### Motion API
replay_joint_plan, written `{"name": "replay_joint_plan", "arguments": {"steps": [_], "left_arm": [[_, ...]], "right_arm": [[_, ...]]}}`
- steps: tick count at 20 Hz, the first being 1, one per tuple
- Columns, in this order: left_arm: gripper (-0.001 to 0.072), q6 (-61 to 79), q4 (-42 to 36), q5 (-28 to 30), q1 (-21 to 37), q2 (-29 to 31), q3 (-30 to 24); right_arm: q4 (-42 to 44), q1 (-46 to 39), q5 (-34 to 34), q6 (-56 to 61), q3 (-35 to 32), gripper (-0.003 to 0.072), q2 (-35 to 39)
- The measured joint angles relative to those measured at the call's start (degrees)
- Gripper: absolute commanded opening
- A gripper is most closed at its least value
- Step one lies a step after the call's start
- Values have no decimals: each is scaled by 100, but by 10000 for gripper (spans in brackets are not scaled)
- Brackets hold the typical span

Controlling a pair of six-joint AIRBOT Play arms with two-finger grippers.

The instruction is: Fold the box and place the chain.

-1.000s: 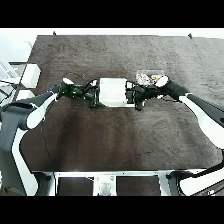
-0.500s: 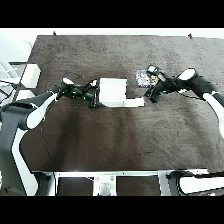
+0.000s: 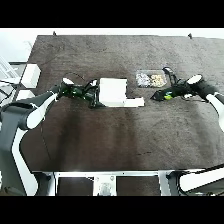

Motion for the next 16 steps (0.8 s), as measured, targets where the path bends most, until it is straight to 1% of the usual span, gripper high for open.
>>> {"name": "replay_joint_plan", "arguments": {"steps": [3,8,15,16], "left_arm": [[387,0,0,0,0,0,0],[387,0,0,0,0,0,0],[387,0,0,-2,0,0,0],[386,0,0,-2,0,0,0]], "right_arm": [[306,225,46,149,-2,14,-363],[1005,643,79,33,24,14,-656],[1773,793,686,-55,293,16,-697],[1851,798,732,-57,317,86,-660]]}}
